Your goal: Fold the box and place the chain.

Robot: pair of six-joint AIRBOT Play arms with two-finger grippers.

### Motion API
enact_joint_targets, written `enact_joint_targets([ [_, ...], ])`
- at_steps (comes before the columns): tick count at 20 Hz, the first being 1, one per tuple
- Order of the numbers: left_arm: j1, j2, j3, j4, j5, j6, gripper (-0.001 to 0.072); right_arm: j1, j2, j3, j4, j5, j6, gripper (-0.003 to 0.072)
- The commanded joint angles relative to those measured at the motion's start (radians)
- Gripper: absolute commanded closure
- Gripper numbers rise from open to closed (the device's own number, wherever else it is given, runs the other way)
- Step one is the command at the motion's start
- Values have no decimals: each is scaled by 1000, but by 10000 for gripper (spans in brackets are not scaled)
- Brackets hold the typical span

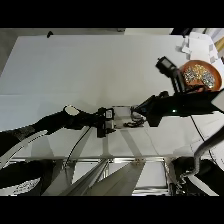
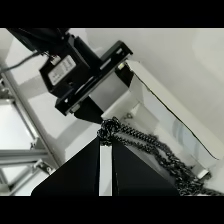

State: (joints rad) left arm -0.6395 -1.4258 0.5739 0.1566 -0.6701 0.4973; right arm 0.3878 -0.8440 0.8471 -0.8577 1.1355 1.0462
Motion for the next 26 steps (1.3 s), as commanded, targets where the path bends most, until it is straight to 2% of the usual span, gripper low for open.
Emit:
enact_joint_targets([
  [1, 0, 0, 1, 0, 0, 0, 397, 43, -108, -42, -14, -29, -27, 672],
  [7, 0, 0, 1, 0, 0, 0, 397, 72, -257, -77, -32, -56, -35, 672],
  [10, 0, 0, 1, 0, 0, 0, 397, 105, -279, -78, -36, -66, -40, 671],
  [16, 0, 0, 1, 0, 0, 0, 397, 151, -286, -79, -55, -150, -12, 668],
  [18, 0, 0, 1, 0, 0, 0, 397, 151, -286, -79, -60, -167, 4, 560],
  [19, 0, 0, 1, 0, 0, 0, 397, 151, -286, -79, -60, -167, 4, 559],
  [21, 0, 0, 1, 0, 0, 0, 397, 149, -285, -79, -58, -156, 4, 553],
  [23, 0, 0, 1, 0, 0, 0, 397, 118, -258, -78, -43, -128, 3, 497],
  [25, 0, 0, 1, 0, 0, 0, 397, 55, -195, -78, -47, -73, 4, 500],
  [26, 0, 0, 1, 0, 0, 0, 397, 12, -159, -78, -50, -27, 4, 526],
])
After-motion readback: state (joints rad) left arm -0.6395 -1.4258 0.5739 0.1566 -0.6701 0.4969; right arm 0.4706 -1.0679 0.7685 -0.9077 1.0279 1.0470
